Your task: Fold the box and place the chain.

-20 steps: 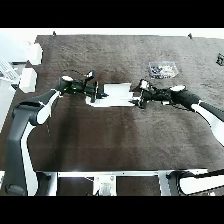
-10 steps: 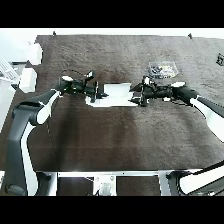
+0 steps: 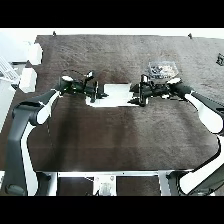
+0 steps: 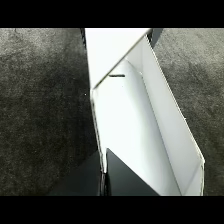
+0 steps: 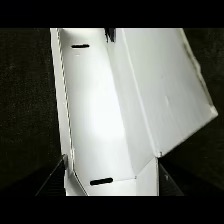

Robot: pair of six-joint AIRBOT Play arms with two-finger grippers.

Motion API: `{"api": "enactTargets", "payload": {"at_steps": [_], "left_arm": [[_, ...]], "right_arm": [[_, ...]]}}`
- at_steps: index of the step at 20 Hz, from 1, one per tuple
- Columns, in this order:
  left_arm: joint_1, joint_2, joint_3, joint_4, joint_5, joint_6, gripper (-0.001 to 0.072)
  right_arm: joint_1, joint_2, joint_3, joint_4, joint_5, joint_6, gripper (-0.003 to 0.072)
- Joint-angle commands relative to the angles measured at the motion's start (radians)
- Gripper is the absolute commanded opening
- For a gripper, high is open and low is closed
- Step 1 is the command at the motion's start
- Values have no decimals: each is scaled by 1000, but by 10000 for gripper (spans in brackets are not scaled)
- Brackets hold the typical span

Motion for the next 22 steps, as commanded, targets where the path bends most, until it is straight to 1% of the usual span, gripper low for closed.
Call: {"api": "enactTargets", "payload": {"at_steps": [1, 6, 9, 14, 18, 22], "left_arm": [[0, 1, 1, 0, 0, 0, 23], [0, 1, 1, 0, 1, 0, 24], [0, 1, 1, 0, 1, 0, 23], [0, 1, 1, 0, 1, 0, 24], [0, 1, 1, 0, 1, 0, 24], [0, 1, 1, 0, 1, 0, 23]], "right_arm": [[1, -30, 22, -16, 55, 9, 615], [14, -55, 51, -26, 69, -3, 615], [18, -87, 91, -30, 106, -2, 615], [19, -130, 119, -52, 109, 2, 615], [33, -137, 135, -56, 119, 2, 615], [62, -151, 169, -90, 134, 12, 615]]}}
